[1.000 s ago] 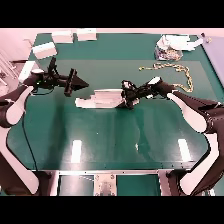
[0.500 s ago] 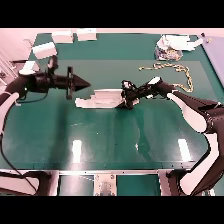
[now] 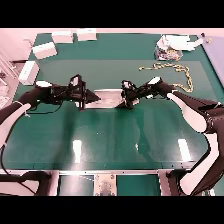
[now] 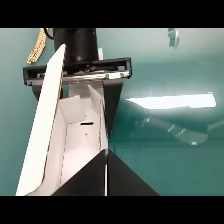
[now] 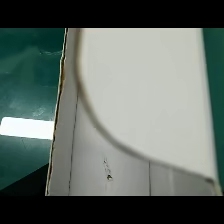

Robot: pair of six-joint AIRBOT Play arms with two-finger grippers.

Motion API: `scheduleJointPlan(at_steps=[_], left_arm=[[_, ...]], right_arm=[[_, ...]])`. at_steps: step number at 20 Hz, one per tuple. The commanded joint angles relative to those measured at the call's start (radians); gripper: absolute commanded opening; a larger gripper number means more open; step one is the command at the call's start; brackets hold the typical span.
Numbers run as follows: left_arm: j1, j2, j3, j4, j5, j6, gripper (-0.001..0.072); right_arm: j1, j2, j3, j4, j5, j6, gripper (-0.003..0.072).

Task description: Fold the box and place the chain.

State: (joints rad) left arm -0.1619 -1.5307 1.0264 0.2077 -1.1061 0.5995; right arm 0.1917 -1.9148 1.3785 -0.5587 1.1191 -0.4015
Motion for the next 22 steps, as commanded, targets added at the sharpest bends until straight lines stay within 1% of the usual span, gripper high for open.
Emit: scheduleJointPlan(at_steps=[1, 4, 5, 8, 15, 20, 22], left_arm=[[-0.014, -0.066, 0.019, -0.070, 0.043, 0.003, 0.0015], [-0.014, -0.150, 0.094, -0.117, 0.047, 0.003, 0.0015], [-0.014, -0.165, 0.110, -0.140, 0.057, 0.003, 0.0015], [-0.014, -0.179, 0.148, -0.153, 0.124, 0.009, 0.0015], [-0.014, -0.187, 0.158, -0.163, 0.244, 0.012, 0.0015], [-0.014, -0.249, 0.158, -0.169, 0.253, 0.011, 0.0015], [-0.014, -0.259, 0.158, -0.171, 0.257, 0.012, 0.0015]], right_arm=[[0.000, 0.000, 0.000, 0.000, 0.000, 0.000, 0.0583], [0.000, 0.000, 0.000, 0.000, 0.001, 0.000, 0.0583], [0.000, 0.000, 0.000, 0.000, 0.001, 0.000, 0.0583], [0.000, 0.000, 0.000, 0.000, 0.000, 0.000, 0.0582], [0.000, 0.000, 0.000, 0.000, 0.000, 0.000, 0.0583], [0.000, 0.000, 0.000, 0.000, 0.000, 0.000, 0.0583], [0.000, 0.000, 0.000, 0.000, 0.000, 0.000, 0.0583]])
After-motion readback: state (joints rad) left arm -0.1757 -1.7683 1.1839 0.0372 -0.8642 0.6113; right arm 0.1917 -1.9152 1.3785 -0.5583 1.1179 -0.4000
